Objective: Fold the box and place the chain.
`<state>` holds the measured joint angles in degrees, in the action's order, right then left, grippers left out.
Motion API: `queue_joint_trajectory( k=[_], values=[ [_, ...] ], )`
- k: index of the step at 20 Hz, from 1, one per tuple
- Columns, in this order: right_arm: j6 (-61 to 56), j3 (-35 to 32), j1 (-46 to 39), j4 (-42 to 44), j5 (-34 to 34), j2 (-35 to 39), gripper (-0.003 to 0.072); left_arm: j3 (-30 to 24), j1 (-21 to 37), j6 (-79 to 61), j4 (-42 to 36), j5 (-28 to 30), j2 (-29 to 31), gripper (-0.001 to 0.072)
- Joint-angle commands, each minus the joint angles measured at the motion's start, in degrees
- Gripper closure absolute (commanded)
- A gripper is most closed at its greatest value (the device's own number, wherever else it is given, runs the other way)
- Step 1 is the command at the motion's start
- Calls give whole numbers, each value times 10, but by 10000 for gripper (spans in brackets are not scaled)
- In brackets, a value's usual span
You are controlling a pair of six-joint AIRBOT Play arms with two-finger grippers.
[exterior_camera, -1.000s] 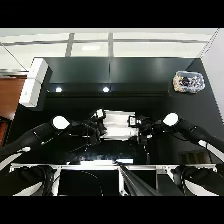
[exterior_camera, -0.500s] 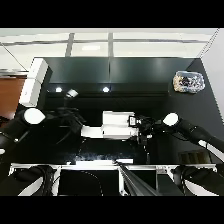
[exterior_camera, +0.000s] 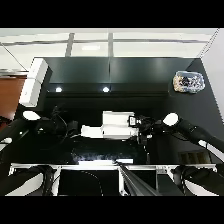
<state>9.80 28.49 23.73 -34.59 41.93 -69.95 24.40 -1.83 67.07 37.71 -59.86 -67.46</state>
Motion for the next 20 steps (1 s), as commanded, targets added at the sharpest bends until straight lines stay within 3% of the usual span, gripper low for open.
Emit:
queue_joint_trajectory(
  k=[1, 7, 8, 9, 11, 16, 20],
  values=[
    [0, 0, 0, 0, 0, 0, 442, -5, -47, -66, -94, 13, -51, 682],
    [0, 0, 0, 0, 0, 0, 442, -1, -72, -208, -191, -10, -60, 676],
    [0, 0, 0, 0, 0, 0, 442, 4, -71, -212, -187, -17, -60, 630],
    [0, 0, 0, 0, 0, 0, 442, 11, -71, -220, -187, -29, -60, 507],
    [0, 0, 0, 0, 0, 0, 442, 30, -70, -222, -187, -52, -60, 137],
    [0, 0, 0, 0, 0, 0, 442, 86, -77, -219, -160, -75, -60, 133],
    [0, 0, 0, 0, 0, 0, 442, 132, -149, -133, -35, -31, -60, 133]
  ],
)
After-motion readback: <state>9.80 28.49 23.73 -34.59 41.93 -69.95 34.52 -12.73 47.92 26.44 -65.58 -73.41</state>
